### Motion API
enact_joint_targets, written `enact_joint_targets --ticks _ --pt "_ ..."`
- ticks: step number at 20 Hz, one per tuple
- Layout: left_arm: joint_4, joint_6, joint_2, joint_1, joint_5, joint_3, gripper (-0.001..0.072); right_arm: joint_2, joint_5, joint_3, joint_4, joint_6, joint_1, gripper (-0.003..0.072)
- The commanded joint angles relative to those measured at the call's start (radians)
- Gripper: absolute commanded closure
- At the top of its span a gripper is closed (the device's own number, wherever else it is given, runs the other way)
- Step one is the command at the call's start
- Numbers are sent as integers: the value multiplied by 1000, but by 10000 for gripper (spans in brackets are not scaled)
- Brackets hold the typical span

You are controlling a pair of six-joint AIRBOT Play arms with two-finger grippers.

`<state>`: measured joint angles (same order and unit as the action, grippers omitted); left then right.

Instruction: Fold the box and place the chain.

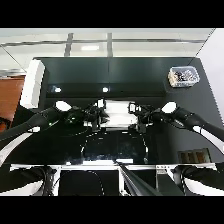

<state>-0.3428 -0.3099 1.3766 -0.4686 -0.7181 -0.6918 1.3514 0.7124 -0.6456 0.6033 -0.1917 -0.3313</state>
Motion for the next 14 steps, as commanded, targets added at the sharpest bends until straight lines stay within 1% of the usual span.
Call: enact_joint_targets --ticks 1,2,3,4,5,7,9,11,12,14 --pt "4 3 1 -1 -1 0 509 1 0 0 0 0 0 519" --pt "4 3 1 0 -1 0 389 1 0 0 0 0 0 519" --pt "0 3 0 1 -2 0 492 1 0 0 0 0 0 520" --pt "-22 3 -5 5 -11 -4 690 1 0 0 0 0 0 519" --pt "-52 40 -19 14 -27 -9 684 1 0 0 0 0 0 520" --pt "-103 312 -77 45 -27 -10 684 1 0 0 0 0 0 520" --pt "-246 585 -164 95 -50 -10 685 1 0 0 0 0 0 520" --pt "-403 717 -249 171 -98 -10 685 1 0 0 0 0 0 520" --pt "-452 800 -284 222 -131 -10 685 1 0 0 0 0 0 520" --pt "-494 1051 -312 335 -192 -10 684 1 0 0 0 0 0 520"
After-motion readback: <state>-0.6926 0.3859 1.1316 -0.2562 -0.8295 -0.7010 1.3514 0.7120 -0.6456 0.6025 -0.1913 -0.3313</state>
